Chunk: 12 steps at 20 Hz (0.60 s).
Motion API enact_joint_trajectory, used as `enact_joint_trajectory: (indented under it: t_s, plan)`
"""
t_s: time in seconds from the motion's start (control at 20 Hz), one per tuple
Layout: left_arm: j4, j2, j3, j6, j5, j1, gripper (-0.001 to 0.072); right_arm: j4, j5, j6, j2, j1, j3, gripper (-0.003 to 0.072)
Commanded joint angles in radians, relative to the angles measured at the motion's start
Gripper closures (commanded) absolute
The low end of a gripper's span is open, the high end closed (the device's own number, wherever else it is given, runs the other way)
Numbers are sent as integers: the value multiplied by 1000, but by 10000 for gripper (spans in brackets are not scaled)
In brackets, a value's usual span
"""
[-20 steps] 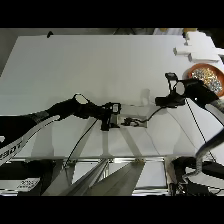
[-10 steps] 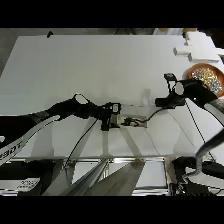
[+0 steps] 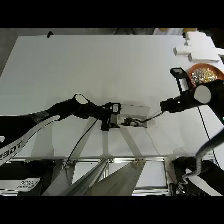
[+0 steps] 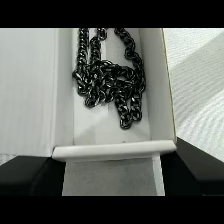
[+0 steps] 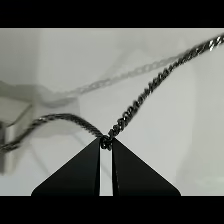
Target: Fold the box and place the chain.
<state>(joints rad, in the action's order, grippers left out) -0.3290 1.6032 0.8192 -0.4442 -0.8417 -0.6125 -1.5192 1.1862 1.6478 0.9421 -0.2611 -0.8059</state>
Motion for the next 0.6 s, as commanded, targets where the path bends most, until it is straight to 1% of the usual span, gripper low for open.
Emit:
enact_joint_trajectory:
  t_s: [0.0,0.15,0.35,0.55]
  plan:
    - [0,0,0,0,0,0,639,122,5,-6,-138,-92,11,671]
    - [0,0,0,0,0,0,639,208,-45,-8,-162,-171,11,671]
    - [0,0,0,0,0,0,639,211,-135,7,-160,-282,11,671]
    - [0,0,0,0,0,0,639,249,-148,54,-159,-319,11,671]
